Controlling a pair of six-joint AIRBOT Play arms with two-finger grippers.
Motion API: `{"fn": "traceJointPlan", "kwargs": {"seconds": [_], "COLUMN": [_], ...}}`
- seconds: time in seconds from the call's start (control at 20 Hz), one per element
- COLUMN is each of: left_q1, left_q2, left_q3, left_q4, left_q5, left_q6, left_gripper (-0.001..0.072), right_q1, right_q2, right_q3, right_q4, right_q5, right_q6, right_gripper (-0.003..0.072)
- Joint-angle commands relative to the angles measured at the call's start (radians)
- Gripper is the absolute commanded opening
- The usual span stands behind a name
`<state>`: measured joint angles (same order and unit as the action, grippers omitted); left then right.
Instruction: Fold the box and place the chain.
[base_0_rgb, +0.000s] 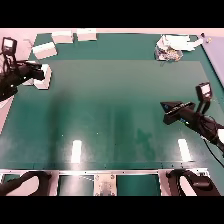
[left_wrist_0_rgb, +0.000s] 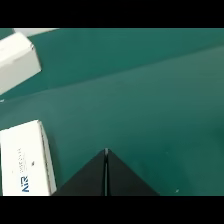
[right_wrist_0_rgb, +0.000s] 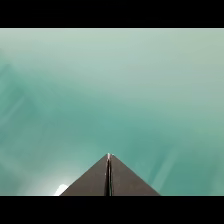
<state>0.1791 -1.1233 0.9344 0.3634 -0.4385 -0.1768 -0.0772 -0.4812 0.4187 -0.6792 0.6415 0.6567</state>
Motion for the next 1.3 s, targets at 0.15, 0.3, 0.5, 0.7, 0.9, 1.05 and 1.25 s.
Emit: {"fn": "traceJointPlan", "kwargs": {"seconds": [0.15, 0.3, 0.5, 0.7, 0.9, 1.05, 1.25], "left_q1": [-0.172, -0.277, -0.339, -0.340, -0.340, -0.340, -0.340], "left_q2": [0.507, 0.697, 0.855, 0.870, 0.869, 0.869, 0.869], "left_q3": [-0.395, -0.578, -0.751, -0.874, -0.911, -0.911, -0.911], "left_q4": [-0.032, -0.107, -0.110, -0.112, -0.111, -0.110, -0.110], "left_q5": [0.027, 0.133, 0.174, 0.169, 0.169, 0.121, 0.114], "left_q6": [-0.008, -0.010, -0.086, -0.089, -0.088, -0.088, -0.088], "left_gripper": [0.0013, 0.0014, 0.0013, 0.0014, 0.0020, 0.0020, 0.0020], "right_q1": [0.000, 0.000, 0.000, 0.000, 0.000, 0.000, 0.000], "right_q2": [0.246, 0.341, 0.462, 0.484, 0.484, 0.484, 0.484], "right_q3": [-0.034, -0.105, -0.219, -0.295, -0.330, -0.330, -0.330], "right_q4": [-0.146, -0.213, -0.249, -0.257, -0.256, -0.250, -0.238], "right_q5": [-0.109, -0.086, -0.066, -0.065, -0.065, -0.065, -0.065], "right_q6": [0.156, 0.211, 0.234, 0.234, 0.233, 0.234, 0.233], "right_gripper": [0.0005, 0.0006, 0.0005, 0.0007, 0.0009, 0.0009, 0.0009]}}
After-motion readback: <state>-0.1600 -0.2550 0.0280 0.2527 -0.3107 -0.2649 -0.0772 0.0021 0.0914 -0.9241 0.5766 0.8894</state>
